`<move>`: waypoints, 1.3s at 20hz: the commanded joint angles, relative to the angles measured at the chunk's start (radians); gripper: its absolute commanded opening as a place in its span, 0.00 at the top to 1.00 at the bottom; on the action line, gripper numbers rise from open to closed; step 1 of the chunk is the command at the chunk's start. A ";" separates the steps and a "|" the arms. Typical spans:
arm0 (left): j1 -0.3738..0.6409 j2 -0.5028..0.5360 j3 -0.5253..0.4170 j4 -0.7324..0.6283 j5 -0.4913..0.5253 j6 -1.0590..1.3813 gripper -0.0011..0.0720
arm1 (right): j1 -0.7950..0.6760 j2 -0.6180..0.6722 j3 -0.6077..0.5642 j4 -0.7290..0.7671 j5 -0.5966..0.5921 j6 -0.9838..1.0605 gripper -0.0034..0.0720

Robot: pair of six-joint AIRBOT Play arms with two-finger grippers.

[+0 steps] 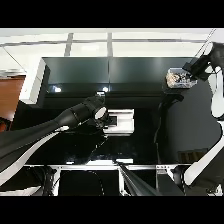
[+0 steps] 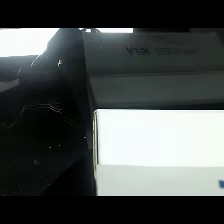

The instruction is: Fold the box and place the chain.

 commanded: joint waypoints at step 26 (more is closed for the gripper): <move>0.001 0.000 0.000 0.000 0.002 0.000 0.95 | 0.282 1.066 -0.136 0.628 0.299 -0.334 0.94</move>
